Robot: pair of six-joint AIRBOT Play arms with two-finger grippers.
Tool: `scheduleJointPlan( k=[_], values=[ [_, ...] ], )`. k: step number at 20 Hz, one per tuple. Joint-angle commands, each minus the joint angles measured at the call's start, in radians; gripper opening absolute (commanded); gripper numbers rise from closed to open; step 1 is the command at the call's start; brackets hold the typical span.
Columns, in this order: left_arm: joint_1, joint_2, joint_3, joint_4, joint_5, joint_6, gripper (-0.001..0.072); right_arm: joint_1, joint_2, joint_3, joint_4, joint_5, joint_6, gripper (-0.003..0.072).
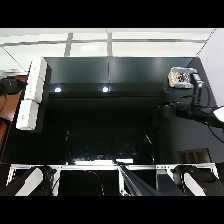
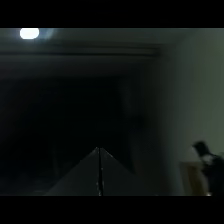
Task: Fold the box and place the chain.
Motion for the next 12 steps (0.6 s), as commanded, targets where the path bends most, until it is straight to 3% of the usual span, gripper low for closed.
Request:
scheduleJointPlan(
  k=[1,4,6,9,12],
  values=[
    [-0.134,0.176,-0.139,-0.057,0.011,0.018,0.0022,0.136,-0.002,0.000,-0.243,-0.124,0.014,0.0015],
    [-0.231,0.393,-0.349,0.158,0.184,-0.073,0.0025,0.116,-0.002,0.000,-0.359,-0.177,0.150,0.0015],
    [-0.238,0.497,-0.437,0.192,0.240,-0.073,0.0026,0.102,-0.002,0.000,-0.364,-0.168,0.160,0.0015],
    [-0.238,0.585,-0.478,0.191,0.253,-0.073,0.0026,0.101,-0.002,0.000,-0.364,-0.146,0.160,0.0016],
    [-0.238,0.601,-0.478,0.190,0.254,-0.073,0.0027,0.101,-0.002,0.000,-0.364,-0.146,0.159,0.0015]
  ],
)
